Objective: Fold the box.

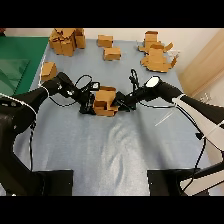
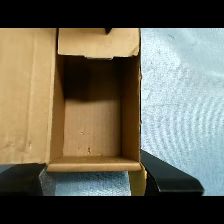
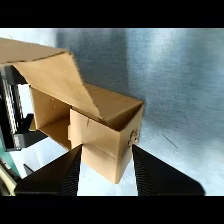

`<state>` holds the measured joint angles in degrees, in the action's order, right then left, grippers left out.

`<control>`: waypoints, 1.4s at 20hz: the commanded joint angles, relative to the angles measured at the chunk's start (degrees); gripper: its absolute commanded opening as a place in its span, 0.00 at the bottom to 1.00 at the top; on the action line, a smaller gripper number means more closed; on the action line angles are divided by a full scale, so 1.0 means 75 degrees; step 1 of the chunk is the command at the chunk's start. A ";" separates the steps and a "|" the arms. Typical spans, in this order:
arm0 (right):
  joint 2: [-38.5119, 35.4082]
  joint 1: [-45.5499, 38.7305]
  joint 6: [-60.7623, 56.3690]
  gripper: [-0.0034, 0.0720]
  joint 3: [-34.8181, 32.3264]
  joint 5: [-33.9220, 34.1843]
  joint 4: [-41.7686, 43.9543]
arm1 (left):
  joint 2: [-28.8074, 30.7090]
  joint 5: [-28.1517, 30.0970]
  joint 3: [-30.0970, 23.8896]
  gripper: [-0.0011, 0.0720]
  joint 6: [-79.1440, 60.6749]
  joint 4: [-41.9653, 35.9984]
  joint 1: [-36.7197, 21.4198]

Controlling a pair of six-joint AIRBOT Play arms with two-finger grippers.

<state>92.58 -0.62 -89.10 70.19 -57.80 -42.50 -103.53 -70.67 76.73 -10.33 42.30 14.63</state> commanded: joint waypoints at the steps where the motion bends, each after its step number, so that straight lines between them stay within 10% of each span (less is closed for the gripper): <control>1: 0.0000 0.0192 -0.0589 0.70 0.0207 0.0085 -0.0586 | -0.0003 0.0009 0.0003 0.41 -0.0017 0.0003 0.0003; 28: 0.0962 0.1306 -0.3960 0.66 0.2031 -0.1411 -0.3232 | -0.0003 0.0015 0.0003 0.41 -0.0017 -0.0047 0.0003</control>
<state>98.56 8.47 -117.56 83.74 -66.17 -65.23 -103.53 -70.57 76.73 -10.48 42.00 14.68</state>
